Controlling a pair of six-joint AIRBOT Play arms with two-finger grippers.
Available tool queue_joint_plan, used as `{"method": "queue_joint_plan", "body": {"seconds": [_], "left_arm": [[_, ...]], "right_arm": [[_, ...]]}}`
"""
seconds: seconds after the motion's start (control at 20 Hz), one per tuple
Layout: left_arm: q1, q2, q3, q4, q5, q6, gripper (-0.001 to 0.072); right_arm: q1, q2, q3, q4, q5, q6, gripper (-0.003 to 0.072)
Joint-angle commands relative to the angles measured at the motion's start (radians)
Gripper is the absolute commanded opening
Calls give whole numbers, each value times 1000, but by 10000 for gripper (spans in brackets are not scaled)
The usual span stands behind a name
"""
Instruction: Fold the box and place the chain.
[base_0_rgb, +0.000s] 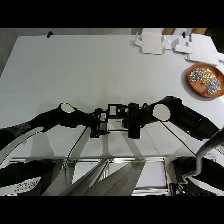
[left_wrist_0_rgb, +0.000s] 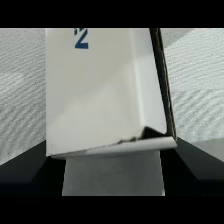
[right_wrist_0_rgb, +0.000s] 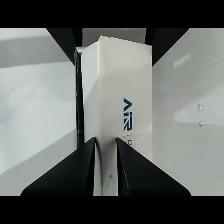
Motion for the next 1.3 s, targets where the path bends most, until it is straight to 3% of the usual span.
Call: {"method": "queue_joint_plan", "body": {"seconds": [0.0, 0.35, 0.45, 0.9, 1.0, 1.1, 1.25], "left_arm": [[0, 1, 0, 1, 0, 2, 208], [0, 1, 0, 1, 0, 2, 208], [0, 1, 0, 1, 0, 2, 208], [0, 1, 0, 1, 0, 2, 208], [0, 1, 0, 1, 0, 2, 208], [0, 1, 0, 1, 0, 2, 208], [0, 1, 0, 1, 0, 2, 208]], "right_arm": [[1, 0, -6, 4, -19, 0, 98], [1, 0, -61, 19, -25, 0, 129], [1, 0, -61, 42, -25, 0, 206], [1, 42, -60, 170, -23, -12, 207], [1, 42, -60, 169, -32, -11, 194], [0, 37, -60, 163, -49, 0, 60], [0, 27, -61, 162, -47, 1, 16]]}}
